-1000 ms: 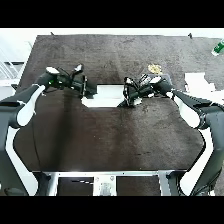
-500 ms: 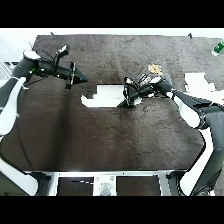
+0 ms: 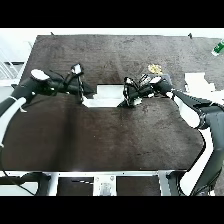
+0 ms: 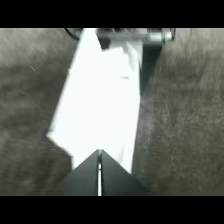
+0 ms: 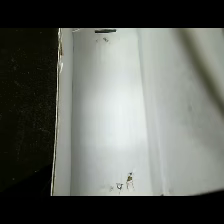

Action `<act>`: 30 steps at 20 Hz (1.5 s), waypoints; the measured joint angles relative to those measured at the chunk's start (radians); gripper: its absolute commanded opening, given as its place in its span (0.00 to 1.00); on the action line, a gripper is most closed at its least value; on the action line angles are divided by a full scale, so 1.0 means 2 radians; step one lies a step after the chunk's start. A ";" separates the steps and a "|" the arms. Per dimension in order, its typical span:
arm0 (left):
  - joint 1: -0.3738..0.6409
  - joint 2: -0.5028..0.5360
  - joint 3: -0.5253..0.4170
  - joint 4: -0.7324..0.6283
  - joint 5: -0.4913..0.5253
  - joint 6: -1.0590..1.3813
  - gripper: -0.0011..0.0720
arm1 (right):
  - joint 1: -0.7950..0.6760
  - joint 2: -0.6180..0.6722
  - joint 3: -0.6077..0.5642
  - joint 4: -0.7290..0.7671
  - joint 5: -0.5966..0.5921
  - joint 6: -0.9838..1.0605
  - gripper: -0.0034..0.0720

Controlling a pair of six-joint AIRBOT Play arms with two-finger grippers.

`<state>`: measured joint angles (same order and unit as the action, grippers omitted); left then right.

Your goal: Fold the box and place the chain.

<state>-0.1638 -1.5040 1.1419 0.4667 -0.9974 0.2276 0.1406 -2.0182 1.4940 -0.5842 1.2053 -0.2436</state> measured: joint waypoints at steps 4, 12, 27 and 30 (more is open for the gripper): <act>-0.031 -0.015 -0.030 -0.041 0.045 0.020 0.04 | 0.000 0.000 0.000 0.000 0.000 0.000 0.68; -0.048 -0.087 0.045 -0.075 0.102 0.031 0.04 | 0.000 0.000 0.000 0.000 0.000 0.000 0.68; -0.048 -0.167 0.114 -0.045 0.118 0.014 0.04 | 0.000 0.000 0.000 0.000 0.000 0.000 0.68; -0.048 -0.169 0.115 -0.035 0.114 0.013 0.04 | 0.000 0.000 0.000 0.000 0.000 0.000 0.68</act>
